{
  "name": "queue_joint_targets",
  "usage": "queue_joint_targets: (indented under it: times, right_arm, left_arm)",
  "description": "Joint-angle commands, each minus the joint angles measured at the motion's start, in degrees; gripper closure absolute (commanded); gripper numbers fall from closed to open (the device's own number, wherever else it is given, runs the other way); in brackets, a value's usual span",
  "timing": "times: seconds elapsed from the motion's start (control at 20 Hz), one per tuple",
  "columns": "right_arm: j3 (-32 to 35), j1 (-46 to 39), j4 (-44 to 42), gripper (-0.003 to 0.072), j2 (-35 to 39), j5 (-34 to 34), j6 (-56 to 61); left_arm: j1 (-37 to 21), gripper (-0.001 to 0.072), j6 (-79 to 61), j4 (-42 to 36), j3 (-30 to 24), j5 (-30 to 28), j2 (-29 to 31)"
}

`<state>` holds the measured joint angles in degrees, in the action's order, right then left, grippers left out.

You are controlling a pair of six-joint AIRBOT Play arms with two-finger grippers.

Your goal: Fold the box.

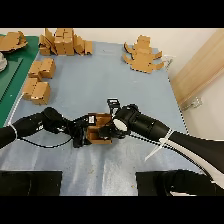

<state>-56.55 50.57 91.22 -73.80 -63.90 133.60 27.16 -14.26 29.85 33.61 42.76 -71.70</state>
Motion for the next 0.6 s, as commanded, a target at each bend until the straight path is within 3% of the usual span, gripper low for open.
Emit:
queue_joint_targets:
  times: [0.0,0.05,0.15,0.3,0.55]
  right_arm:
    - [0.0,0.0,0.1,0.0248,0.0,0.2,0.0]
    - [0.0,0.0,0.1,0.0244,0.0,0.6,0.0]
    - [0.0,0.0,0.1,0.0142,-0.1,2.9,0.0]
    - [0.0,0.0,-0.2,0.0142,-0.5,6.6,0.0]
    - [0.0,0.0,-0.1,0.0142,-3.5,6.2,0.1]
  left_arm:
    - [0.0,0.0302,6.8,7.4,1.9,-0.8,0.4]
    - [0.0,0.0302,9.5,10.3,2.4,-0.8,0.4]
    - [0.0,0.0302,11.1,11.9,2.8,-0.7,0.4]
    - [0.0,0.0302,11.1,11.9,2.8,-0.8,0.4]
    - [0.0,0.0302,11.1,11.3,2.7,-0.8,0.1]
